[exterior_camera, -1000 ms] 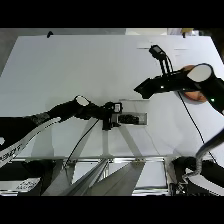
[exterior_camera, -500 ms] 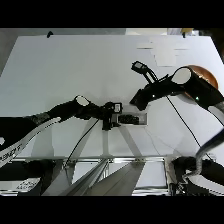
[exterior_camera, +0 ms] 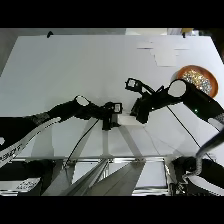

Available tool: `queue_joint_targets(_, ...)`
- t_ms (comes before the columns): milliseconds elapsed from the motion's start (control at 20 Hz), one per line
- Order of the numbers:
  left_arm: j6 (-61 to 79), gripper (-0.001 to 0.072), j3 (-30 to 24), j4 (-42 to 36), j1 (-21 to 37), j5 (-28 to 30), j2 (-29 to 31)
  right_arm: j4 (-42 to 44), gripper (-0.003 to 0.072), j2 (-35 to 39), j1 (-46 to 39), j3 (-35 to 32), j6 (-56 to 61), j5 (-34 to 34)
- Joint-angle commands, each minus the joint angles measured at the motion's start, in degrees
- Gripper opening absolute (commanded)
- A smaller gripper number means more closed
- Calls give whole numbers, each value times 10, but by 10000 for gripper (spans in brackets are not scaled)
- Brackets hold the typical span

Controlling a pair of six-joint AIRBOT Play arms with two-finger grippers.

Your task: Fold the box and place the chain.

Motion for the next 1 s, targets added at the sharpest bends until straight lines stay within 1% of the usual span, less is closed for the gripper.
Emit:
queue_joint_targets(0,0,170,0,0,0,0,0,-26,206,2,23,-5,-6,-27)
queue_joint_targets(450,0,170,0,0,0,0,0,-37,206,9,62,-5,-5,1)
queue_joint_targets(600,0,170,0,0,0,0,0,-76,206,18,62,-6,-4,19)
queue_joint_targets(750,0,170,0,0,0,0,0,-78,206,22,62,-7,-5,21)
queue_joint_targets(950,0,170,0,0,0,0,0,-120,206,22,62,-7,-4,29)
